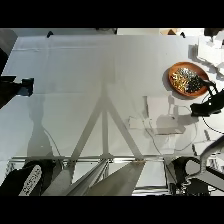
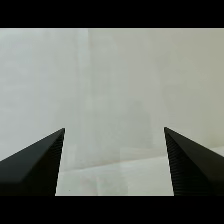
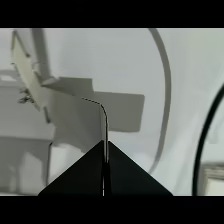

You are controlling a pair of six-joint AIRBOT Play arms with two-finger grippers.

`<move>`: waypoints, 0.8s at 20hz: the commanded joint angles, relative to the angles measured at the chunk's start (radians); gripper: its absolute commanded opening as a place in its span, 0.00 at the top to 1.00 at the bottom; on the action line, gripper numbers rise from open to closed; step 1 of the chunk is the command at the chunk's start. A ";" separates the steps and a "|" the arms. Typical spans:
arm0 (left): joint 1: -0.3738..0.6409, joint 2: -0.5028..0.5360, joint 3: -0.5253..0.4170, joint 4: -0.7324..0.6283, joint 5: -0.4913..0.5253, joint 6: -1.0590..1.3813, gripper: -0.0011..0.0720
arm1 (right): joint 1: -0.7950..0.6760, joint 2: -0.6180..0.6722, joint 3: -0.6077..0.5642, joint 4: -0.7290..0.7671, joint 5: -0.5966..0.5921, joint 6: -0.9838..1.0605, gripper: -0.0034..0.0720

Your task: Fold the box and place the chain.

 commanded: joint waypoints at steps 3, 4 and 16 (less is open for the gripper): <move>-0.001 0.001 0.000 0.000 0.000 0.000 0.03 | 0.000 0.101 -0.042 0.517 -0.090 -0.202 0.94; -0.001 0.001 0.000 0.000 0.000 0.000 0.03 | 0.001 0.114 -0.069 0.592 -0.106 -0.239 0.94; -0.001 0.001 0.000 0.000 0.000 0.000 0.03 | 0.404 0.205 -0.315 0.877 -0.445 -0.571 0.94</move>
